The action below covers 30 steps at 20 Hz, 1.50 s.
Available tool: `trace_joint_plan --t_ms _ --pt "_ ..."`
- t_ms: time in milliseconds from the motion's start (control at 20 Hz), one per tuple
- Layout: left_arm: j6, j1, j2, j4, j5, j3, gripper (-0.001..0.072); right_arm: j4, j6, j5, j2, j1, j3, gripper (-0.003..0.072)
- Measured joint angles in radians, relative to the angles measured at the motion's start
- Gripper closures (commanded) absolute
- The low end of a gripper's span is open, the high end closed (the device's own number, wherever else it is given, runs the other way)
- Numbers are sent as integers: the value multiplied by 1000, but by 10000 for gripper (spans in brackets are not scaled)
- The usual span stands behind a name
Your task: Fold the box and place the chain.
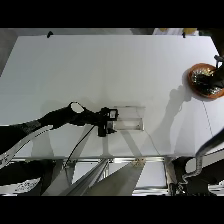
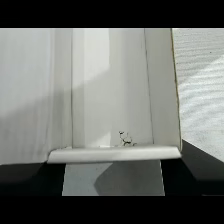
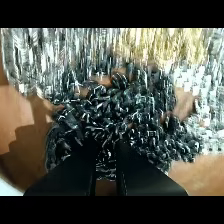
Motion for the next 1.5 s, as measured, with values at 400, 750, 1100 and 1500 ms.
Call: trace_joint_plan --t_ms 400,750,1100,1500 --pt "0 0 0 0 0 0 435 11 -3 31 195 0 1 669" --pt "0 0 0 0 0 0 435 94 -24 101 307 0 -16 603" --pt "0 0 0 0 0 0 435 114 -45 73 283 0 -104 438" --pt "0 0 0 0 0 0 435 116 -55 37 213 0 -119 513"
